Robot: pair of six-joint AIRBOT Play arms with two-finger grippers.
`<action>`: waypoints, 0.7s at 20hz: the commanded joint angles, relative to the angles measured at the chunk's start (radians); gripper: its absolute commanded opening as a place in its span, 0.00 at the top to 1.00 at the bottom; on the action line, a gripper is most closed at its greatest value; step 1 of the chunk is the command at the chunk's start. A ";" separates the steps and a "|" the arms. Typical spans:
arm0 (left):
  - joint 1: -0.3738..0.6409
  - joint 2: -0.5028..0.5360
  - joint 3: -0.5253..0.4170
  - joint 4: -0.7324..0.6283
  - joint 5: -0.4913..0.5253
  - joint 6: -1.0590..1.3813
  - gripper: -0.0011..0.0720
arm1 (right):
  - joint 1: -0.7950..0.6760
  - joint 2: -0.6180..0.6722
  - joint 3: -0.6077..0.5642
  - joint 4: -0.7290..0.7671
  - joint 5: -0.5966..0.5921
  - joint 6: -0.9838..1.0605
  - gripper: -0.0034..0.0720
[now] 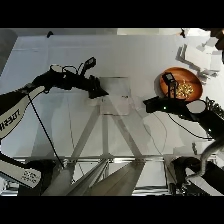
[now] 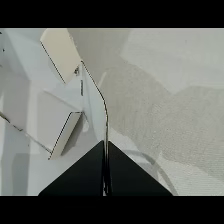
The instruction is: Fold the box and place the chain.
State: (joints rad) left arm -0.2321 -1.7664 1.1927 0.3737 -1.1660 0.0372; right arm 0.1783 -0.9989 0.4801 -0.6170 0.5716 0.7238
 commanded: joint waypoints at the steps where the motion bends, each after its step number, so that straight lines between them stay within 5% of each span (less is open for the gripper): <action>1: -0.004 0.001 0.000 -0.001 -0.005 0.019 0.50 | 0.001 -0.001 0.000 0.000 0.000 0.000 0.94; 3: -0.014 0.001 0.000 -0.002 -0.005 0.021 0.90 | 0.001 -0.001 0.000 0.000 0.000 0.000 0.94; 4: -0.021 0.001 0.000 -0.005 -0.006 0.038 0.98 | 0.001 -0.001 0.000 0.000 0.000 0.000 0.94; 14: -0.027 0.007 0.000 -0.025 -0.002 0.070 0.98 | 0.001 -0.001 0.000 0.000 0.000 0.000 0.94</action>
State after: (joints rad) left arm -0.2588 -1.7607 1.1923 0.3511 -1.1706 0.1036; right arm 0.1783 -0.9989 0.4801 -0.6167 0.5709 0.7238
